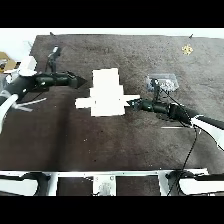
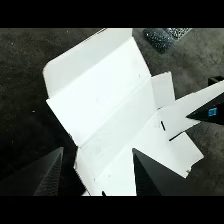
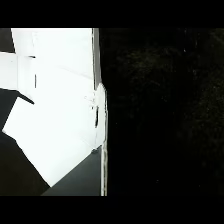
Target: Fold the box and place the chain.
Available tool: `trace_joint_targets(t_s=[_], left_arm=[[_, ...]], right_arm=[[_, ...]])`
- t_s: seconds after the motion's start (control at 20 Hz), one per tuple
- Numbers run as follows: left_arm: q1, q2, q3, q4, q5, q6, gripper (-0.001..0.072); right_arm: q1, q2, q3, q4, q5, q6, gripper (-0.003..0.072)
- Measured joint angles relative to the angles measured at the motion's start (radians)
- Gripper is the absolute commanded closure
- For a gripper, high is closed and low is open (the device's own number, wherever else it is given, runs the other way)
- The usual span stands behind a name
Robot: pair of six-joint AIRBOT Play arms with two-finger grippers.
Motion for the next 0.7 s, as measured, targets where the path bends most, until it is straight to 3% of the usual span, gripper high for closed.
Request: trace_joint_targets(t_s=[0.3, 0.7], left_arm=[[-0.021, -0.299, 0.351, 0.122, -0.170, -0.138, 0.0234], [-0.023, -0.526, 0.626, 0.173, -0.338, -0.208, 0.0236]], right_arm=[[0.000, 0.000, -0.003, 0.021, 0.001, -0.013, 0.0688], [0.000, 0.000, -0.003, 0.028, -0.015, -0.002, 0.0688]])
